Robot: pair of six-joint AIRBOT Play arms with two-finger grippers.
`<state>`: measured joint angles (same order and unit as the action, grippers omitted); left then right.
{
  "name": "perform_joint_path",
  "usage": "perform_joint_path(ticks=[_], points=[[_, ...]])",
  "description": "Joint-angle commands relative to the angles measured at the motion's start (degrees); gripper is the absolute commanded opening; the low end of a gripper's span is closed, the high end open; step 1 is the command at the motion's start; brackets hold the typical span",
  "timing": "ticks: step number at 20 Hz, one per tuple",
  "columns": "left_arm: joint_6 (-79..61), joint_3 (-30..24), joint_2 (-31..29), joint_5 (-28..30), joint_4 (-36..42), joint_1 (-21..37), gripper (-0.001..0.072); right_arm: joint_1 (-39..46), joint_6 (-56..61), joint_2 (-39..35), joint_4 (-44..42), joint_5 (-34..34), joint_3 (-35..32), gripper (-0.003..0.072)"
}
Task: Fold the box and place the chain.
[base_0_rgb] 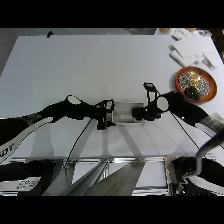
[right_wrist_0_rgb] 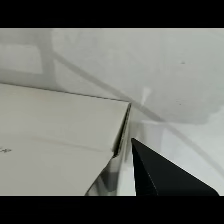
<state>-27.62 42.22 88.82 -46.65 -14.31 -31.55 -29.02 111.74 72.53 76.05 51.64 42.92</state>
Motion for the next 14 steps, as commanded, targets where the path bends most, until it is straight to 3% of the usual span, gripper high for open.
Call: perform_joint_path(ticks=[1,6,9,10,12,14], points=[[-0.02,0.0,-0.02,0.13,-0.07,0.02,0.0207,-0.44,2.29,1.46,2.78,0.83,0.72,0.0315],[-0.02,0.0,-0.02,0.11,-0.07,0.02,0.0207,-2.54,2.49,2.34,4.81,0.83,0.76,0.0275],[0.0,0.0,-0.02,0.11,-0.07,0.02,0.0207,-3.54,2.49,3.67,4.94,0.83,0.76,0.0189],[0.0,0.0,-0.02,0.11,-0.07,0.02,0.0207,-3.54,2.47,3.82,4.92,0.85,0.76,0.011],[0.0,0.0,-0.02,0.11,-0.07,0.02,0.0207,-3.54,2.1,3.85,5.03,0.63,0.76,0.0021],[0.0,0.0,-0.02,0.11,-0.07,0.02,0.0207,-3.54,1.95,3.85,5.27,0.17,0.76,0.0021]])
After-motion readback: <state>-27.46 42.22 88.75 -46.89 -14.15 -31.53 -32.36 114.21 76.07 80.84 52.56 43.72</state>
